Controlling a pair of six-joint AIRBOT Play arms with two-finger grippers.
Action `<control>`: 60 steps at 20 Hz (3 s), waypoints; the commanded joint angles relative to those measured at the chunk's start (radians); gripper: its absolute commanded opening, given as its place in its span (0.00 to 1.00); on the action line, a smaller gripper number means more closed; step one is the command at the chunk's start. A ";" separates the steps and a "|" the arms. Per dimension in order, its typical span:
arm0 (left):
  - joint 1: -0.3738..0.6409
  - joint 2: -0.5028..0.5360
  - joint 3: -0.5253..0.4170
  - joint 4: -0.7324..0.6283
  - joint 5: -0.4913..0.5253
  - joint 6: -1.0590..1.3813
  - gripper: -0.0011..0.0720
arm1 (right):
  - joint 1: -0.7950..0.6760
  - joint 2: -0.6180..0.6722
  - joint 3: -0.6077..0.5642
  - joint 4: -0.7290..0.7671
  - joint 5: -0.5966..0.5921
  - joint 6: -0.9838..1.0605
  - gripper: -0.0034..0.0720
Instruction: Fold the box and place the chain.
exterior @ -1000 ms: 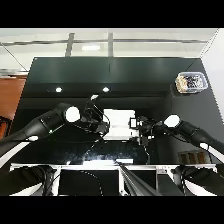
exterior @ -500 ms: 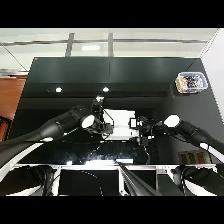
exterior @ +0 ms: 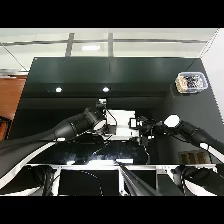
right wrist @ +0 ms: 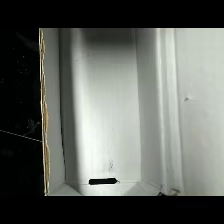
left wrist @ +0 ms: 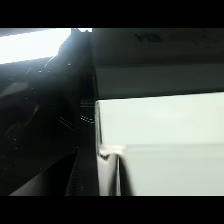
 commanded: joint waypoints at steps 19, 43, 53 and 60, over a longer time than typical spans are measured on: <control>0.001 -0.003 0.006 -0.002 0.051 -0.051 0.24 | 0.000 0.000 0.000 0.000 0.000 0.000 0.13; 0.001 -0.003 0.006 0.011 0.040 -0.032 0.05 | -0.067 0.161 0.001 -0.200 0.148 0.207 0.88; 0.001 -0.003 0.006 0.033 0.021 -0.027 0.05 | -0.002 0.159 0.000 -0.206 0.069 0.172 0.87; 0.001 -0.003 0.006 0.032 0.031 -0.027 0.05 | -0.002 0.156 0.000 -0.142 0.074 0.173 0.30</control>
